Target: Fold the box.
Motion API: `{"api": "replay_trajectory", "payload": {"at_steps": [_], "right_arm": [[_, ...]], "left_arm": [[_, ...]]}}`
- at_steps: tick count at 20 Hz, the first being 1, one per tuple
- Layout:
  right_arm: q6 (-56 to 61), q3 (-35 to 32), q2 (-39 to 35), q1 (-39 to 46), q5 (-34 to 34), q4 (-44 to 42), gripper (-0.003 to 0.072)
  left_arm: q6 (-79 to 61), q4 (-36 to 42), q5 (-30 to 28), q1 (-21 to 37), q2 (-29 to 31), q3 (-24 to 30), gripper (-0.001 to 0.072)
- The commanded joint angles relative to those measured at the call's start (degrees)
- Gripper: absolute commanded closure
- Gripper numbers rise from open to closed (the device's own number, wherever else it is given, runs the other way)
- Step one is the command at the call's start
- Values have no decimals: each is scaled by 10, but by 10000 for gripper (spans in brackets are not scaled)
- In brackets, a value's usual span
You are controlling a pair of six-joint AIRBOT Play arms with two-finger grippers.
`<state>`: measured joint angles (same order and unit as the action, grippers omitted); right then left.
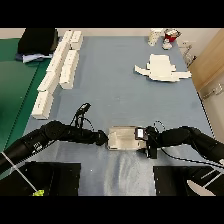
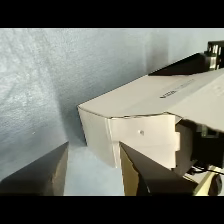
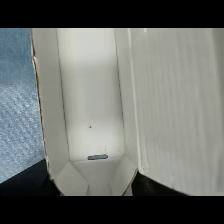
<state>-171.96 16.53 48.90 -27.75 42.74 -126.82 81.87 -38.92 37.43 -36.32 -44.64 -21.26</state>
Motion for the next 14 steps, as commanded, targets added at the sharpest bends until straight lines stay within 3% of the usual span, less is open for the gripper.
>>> {"api": "replay_trajectory", "payload": {"at_steps": [1, 2, 7, 14], "right_arm": [[0, 0, 0, 0, 0, 0, 171], [0, 0, 0, -1, 0, 0, 171], [0, 0, 0, -1, 0, 0, 171], [0, 0, 0, -1, 0, 0, 172]], "left_arm": [[0, 59, -2, -3, -1, -1, 226], [-4, 73, -13, -10, -1, -1, 225], [55, 2, -26, -67, -36, -29, 229], [351, -248, 6, -155, -123, -124, 246]]}}
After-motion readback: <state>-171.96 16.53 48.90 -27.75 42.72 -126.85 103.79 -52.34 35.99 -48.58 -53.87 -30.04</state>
